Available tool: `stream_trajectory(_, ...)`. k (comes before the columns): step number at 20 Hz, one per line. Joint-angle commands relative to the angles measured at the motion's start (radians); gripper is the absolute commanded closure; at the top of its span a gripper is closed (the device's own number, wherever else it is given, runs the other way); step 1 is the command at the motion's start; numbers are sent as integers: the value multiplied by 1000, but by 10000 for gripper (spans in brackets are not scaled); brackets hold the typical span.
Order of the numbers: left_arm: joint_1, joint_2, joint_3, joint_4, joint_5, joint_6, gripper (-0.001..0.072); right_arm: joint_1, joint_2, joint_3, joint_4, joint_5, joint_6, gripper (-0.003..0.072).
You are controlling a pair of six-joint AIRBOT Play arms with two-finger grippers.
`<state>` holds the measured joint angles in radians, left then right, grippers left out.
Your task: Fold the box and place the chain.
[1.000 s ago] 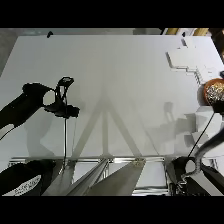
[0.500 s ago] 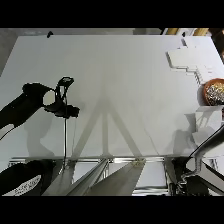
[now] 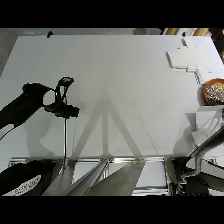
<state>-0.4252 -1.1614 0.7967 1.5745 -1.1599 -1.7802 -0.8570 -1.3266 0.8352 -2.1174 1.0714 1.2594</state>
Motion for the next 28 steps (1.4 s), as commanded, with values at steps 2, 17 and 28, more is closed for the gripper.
stream_trajectory(2, 1, -1, 0, 0, 0, 0, 620, 11, -6, 0, 1, 49, 14, 614)
stream_trajectory(17, 1, -1, 0, 0, 0, 0, 620, 696, 497, -239, 806, 52, -29, 672)
stream_trajectory(28, 1, -1, 0, -8, 38, 0, 620, 1057, 657, -452, 821, -9, 87, 671)
